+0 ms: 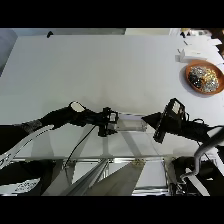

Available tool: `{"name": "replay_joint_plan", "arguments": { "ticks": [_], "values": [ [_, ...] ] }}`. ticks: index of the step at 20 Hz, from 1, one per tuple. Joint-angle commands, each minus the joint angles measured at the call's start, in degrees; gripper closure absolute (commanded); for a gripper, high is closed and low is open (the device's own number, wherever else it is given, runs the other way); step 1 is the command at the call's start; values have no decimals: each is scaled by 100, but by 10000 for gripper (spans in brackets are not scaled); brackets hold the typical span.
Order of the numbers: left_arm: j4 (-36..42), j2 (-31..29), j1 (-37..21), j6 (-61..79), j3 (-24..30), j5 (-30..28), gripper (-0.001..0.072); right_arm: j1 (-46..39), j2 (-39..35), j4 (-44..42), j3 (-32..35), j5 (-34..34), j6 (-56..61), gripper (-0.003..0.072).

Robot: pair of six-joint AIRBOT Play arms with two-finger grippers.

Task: Fold the box and place the chain.

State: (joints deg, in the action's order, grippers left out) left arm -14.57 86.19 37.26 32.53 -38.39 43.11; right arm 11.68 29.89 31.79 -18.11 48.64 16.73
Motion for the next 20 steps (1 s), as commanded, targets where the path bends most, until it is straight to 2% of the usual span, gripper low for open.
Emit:
{"name": "replay_joint_plan", "arguments": {
  "ticks": [1,3,7,11,15,18,20],
  "values": [
    [-2,2,-2,2,2,-2,698,4,715,-492,-2,-640,-184,667],
    [-2,2,-2,2,2,0,698,4,1255,-487,-2,-1154,-181,667],
    [-2,2,-2,2,2,-2,698,4,2168,-487,-2,-1672,-181,667],
    [-2,2,-2,2,2,-2,698,4,2651,-463,-2,-1561,-181,667],
    [-2,2,-2,2,2,-2,698,4,2673,-468,-4,-1427,-184,667],
    [-2,2,-2,2,2,0,698,2,2347,-387,-142,-1058,-184,666],
    [-2,2,-2,2,2,0,698,4,1978,66,-319,-688,-181,666]
  ]
}}
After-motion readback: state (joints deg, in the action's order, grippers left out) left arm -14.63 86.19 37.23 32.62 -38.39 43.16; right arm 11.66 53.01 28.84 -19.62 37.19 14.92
